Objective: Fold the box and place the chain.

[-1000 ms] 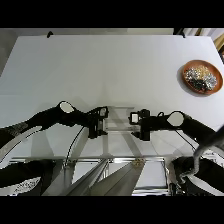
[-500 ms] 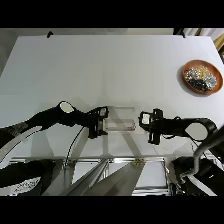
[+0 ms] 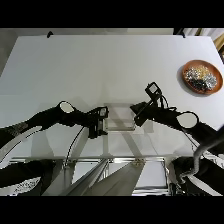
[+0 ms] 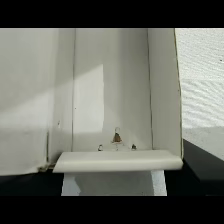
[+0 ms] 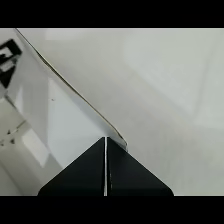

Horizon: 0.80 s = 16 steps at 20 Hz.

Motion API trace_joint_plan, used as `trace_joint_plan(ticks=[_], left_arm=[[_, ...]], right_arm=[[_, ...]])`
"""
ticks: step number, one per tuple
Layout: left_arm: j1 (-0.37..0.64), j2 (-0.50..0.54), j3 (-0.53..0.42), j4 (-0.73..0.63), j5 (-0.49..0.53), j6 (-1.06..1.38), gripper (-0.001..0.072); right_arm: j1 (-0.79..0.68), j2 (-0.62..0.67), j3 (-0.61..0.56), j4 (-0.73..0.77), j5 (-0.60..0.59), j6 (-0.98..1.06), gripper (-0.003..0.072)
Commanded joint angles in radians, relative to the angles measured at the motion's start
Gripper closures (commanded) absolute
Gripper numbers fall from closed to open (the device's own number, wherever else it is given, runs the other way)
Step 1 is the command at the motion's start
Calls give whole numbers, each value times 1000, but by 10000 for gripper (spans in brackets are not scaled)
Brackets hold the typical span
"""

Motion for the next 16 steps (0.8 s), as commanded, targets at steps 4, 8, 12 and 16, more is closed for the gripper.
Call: trace_joint_plan(ticks=[4, 8, 12, 16], left_arm=[[0, 0, 0, 0, 0, 0, 435], [0, 0, 0, 1, 0, 0, 435], [0, 0, 0, 0, 0, 0, 435], [0, 0, 0, 0, 0, 0, 435]], right_arm=[[0, -158, 1, 43, -44, 39, 680], [0, -159, 1, 43, -33, 60, 680], [0, -136, 1, 43, 36, 72, 680], [0, -8, 1, 36, 102, 203, 680]])
